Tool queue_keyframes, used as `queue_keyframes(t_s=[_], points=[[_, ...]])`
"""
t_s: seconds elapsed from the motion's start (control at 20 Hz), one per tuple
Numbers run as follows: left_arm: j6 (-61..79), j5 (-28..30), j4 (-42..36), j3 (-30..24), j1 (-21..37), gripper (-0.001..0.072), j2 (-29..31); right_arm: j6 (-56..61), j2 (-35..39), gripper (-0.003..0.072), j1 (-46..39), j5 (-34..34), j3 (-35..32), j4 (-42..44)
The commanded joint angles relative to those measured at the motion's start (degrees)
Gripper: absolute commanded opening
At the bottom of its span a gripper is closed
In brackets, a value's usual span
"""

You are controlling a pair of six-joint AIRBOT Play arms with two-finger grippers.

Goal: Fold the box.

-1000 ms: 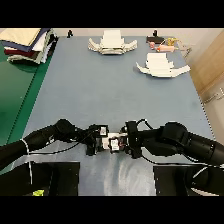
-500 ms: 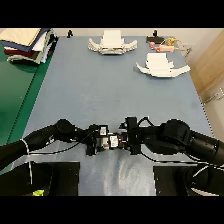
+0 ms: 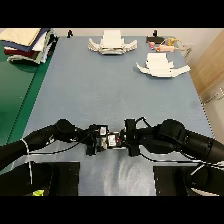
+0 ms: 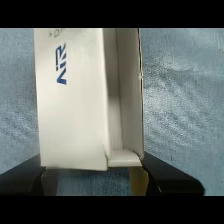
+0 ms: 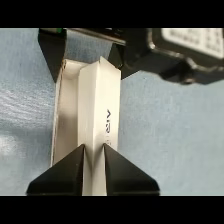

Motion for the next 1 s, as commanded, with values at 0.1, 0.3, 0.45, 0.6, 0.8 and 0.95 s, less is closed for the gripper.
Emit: queue_keyframes(t_s=[0.1,0.3,0.45,0.6,0.8,0.95], points=[[0.07,-0.02,0.07,0.02,0.00,0.0195,0.00,1.03,-0.28,0.0246,0.85,-2.67,-0.02,1.90],[0.04,-0.02,0.07,0.02,0.00,0.0195,0.00,1.14,-0.28,0.0303,1.90,-2.60,-0.02,3.02],[0.04,-0.02,0.07,0.02,0.00,0.0195,0.00,3.10,-0.31,0.0301,1.88,-2.10,-0.02,2.89],[0.07,-0.02,0.07,0.02,0.00,0.0195,0.00,3.54,-0.31,0.0146,1.88,-1.46,-0.02,2.27],[0.04,-0.02,0.07,0.02,0.00,0.0195,0.00,5.66,-0.28,0.0081,1.90,-1.20,-0.02,1.68],[0.07,-0.02,0.07,0.02,0.00,0.0195,0.00,6.60,-0.44,0.0041,1.90,-2.10,-0.02,1.81]])
